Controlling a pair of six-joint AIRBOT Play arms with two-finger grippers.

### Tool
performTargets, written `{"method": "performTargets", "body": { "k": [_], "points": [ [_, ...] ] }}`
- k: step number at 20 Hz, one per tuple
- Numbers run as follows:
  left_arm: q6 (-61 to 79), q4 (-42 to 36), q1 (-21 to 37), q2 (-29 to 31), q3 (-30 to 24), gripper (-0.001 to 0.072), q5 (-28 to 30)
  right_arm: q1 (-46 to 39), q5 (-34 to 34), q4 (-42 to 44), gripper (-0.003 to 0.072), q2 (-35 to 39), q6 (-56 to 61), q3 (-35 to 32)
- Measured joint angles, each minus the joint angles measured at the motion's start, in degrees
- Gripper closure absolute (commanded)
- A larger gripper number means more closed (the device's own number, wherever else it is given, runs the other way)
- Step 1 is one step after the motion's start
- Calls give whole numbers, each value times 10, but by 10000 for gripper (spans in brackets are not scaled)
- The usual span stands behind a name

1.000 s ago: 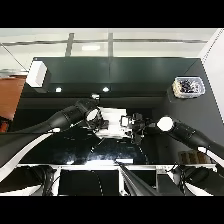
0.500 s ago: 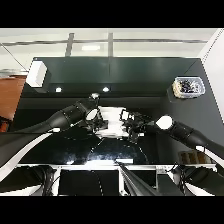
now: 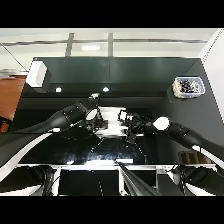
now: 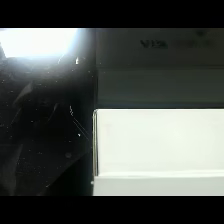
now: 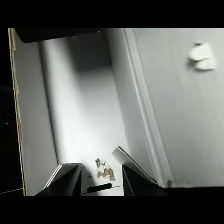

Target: Fold the box and place the chain.

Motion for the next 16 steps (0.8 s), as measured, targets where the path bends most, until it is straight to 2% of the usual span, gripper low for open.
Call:
{"method": "performTargets", "body": {
  "k": [2,3,4,5,6,8,10,12,16],
  "points": [
    [0,0,0,0,0,684,1,0,-4,1,314,0,0,0],
    [0,-1,0,0,0,684,1,1,-7,1,363,-1,0,0],
    [0,-1,0,0,0,684,1,1,-10,1,461,-1,0,0],
    [-1,-2,0,0,0,684,0,1,-14,1,462,-1,0,0],
    [0,-2,0,0,0,684,0,1,-16,0,663,0,0,0],
    [0,-4,0,0,0,685,0,-4,-13,-13,667,16,24,0],
    [0,-4,0,0,0,685,1,-24,-3,-57,667,47,104,0],
    [1,-4,0,0,0,685,0,-66,23,-120,667,89,242,0],
    [1,-4,0,0,0,685,-1,-179,130,-196,666,193,500,0]
  ]
}}
